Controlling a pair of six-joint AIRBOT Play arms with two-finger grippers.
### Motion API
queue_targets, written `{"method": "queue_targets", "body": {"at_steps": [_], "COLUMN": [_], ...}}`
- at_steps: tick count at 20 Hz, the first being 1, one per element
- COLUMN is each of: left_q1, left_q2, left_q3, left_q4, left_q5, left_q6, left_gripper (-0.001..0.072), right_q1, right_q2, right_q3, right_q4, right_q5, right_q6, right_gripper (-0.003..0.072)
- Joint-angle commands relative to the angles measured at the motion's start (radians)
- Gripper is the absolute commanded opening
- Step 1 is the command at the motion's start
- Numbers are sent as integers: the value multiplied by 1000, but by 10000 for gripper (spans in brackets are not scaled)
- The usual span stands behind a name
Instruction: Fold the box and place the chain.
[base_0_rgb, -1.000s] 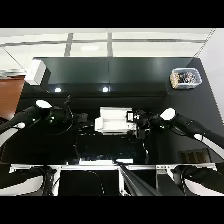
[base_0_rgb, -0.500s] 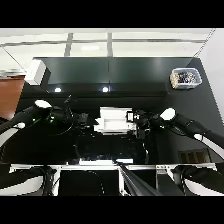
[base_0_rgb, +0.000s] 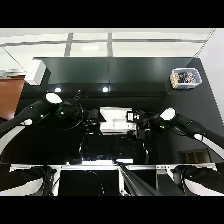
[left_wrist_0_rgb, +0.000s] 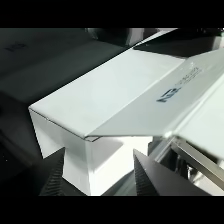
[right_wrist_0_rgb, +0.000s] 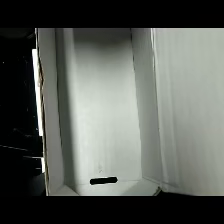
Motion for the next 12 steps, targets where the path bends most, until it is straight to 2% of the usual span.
{"method": "queue_targets", "body": {"at_steps": [1,12], "left_q1": [-66,-214], "left_q2": [2,3], "left_q3": [30,145], "left_q4": [108,581], "left_q5": [51,58], "left_q6": [-150,-591], "left_gripper": [480,480], "right_q1": [1,1], "right_q2": [-1,-1], "right_q3": [0,0], "right_q4": [0,0], "right_q5": [0,-1], "right_q6": [-1,-1], "right_gripper": [306,306]}}
